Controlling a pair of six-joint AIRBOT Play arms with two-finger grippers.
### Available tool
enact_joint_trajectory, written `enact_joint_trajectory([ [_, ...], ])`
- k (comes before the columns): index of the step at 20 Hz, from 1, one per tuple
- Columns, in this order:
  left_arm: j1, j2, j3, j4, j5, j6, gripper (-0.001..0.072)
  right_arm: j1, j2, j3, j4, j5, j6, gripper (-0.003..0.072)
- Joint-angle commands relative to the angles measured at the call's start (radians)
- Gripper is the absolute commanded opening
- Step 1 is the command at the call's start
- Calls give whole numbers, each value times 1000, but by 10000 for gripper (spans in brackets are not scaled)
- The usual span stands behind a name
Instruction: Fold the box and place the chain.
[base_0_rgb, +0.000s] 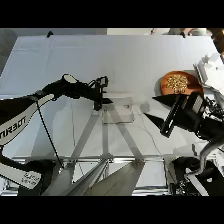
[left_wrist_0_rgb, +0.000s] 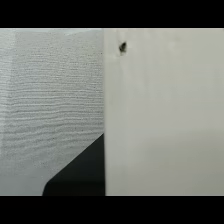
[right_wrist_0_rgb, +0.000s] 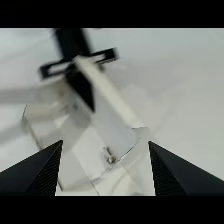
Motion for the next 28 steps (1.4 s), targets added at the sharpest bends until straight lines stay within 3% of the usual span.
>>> enact_joint_trajectory([
  [1,-1,0,0,0,0,0,7,1,-11,0,-32,81,-169,604],
  [5,0,0,0,0,0,0,7,1,-113,0,-162,122,-183,604],
  [10,0,0,0,0,1,0,7,0,-359,0,-78,118,-470,604],
  [17,-1,0,0,0,0,0,7,1,-706,0,73,-99,-679,604],
  [24,0,0,0,0,1,0,7,77,-772,0,90,-125,-674,604],
  [28,0,0,0,0,1,0,7,105,-819,0,272,-175,-662,604],
])
